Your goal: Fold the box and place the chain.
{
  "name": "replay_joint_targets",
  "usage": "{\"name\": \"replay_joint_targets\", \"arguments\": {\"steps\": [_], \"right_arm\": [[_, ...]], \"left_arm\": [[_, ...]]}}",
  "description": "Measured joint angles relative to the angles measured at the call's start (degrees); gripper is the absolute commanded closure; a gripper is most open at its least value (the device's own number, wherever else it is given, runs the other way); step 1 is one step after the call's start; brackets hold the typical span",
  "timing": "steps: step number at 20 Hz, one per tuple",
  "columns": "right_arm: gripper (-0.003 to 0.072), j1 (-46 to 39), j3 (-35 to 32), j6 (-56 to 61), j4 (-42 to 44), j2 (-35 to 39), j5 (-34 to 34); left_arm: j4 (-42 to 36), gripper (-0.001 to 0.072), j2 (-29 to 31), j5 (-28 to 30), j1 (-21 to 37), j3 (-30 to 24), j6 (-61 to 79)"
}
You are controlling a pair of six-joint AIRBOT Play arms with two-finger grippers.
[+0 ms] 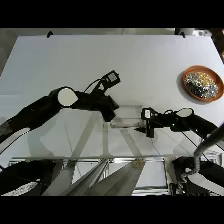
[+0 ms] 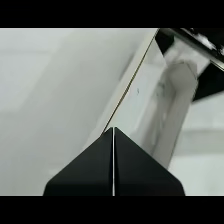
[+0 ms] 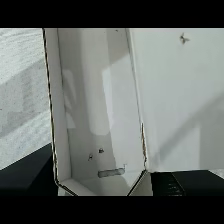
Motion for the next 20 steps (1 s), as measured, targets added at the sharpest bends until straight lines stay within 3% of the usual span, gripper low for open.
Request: {"name": "replay_joint_targets", "arguments": {"steps": [4, 8, 18, 19, 20], "right_arm": [[0.0216, 0.0, 0.0, 0.0, 0.0, 0.0, -0.02], [0.0216, 0.0, 0.0, 0.02, 0.02, 0.0, -0.04], [0.0216, 0.0, 0.0, 0.02, 0.04, 0.0, -0.07], [0.0216, 0.0, 0.0, 0.02, 0.02, 0.0, -0.04], [0.0216, 0.0, 0.0, 0.02, 0.04, 0.0, -0.04]], "left_arm": [[7.85, 0.07, 1.92, -11.15, 0.33, -0.61, -2.03], [10.71, 0.07, 0.83, -15.54, 0.33, -1.81, -2.05], [15.06, 0.0698, -6.32, -13.07, 0.42, -2.32, -1.44], [15.89, 0.0685, -6.67, -12.66, 0.48, -2.34, -1.42], [16.61, 0.061, -6.91, -11.93, 0.61, -2.34, -1.42]]}}
